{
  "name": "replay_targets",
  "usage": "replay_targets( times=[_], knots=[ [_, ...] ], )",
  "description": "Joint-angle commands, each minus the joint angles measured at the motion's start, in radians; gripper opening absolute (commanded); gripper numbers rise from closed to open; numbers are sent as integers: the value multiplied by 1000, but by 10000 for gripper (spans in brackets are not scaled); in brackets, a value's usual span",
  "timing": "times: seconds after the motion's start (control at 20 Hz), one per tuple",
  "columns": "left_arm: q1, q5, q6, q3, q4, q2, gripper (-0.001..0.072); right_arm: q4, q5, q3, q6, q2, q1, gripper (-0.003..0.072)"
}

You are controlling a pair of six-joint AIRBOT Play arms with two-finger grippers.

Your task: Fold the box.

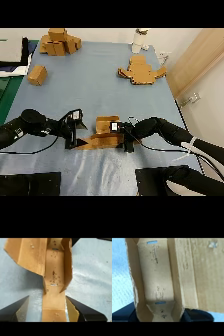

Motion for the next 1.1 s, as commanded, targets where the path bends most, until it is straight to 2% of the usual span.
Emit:
replay_targets(
  times=[0.0,0.3,0.35,0.4,0.5,0.6,0.65,0.7,0.9,1.05],
  knots=[
    [-55,67,87,-37,-70,-42,706,0,0,-1,0,0,0,569],
    [-147,97,87,-34,-122,-98,690,0,0,-1,0,0,0,569],
    [-156,121,87,-34,-145,-101,549,0,0,-1,0,0,0,569],
    [-162,158,87,-34,-161,-101,466,0,0,-1,0,0,0,569],
    [-168,206,87,-34,-166,-101,467,0,0,-1,0,0,0,569],
    [-172,200,87,-34,-167,-101,464,0,0,-1,0,0,0,569],
    [-179,200,87,-34,-174,-101,294,0,0,-1,0,0,0,569],
    [-185,203,87,-34,-177,-101,234,0,0,-1,0,0,0,569],
    [-206,212,111,-32,-212,-106,229,0,0,-1,0,0,0,569],
    [-229,228,159,-32,-295,-116,230,0,0,-1,0,0,0,569]
  ],
)
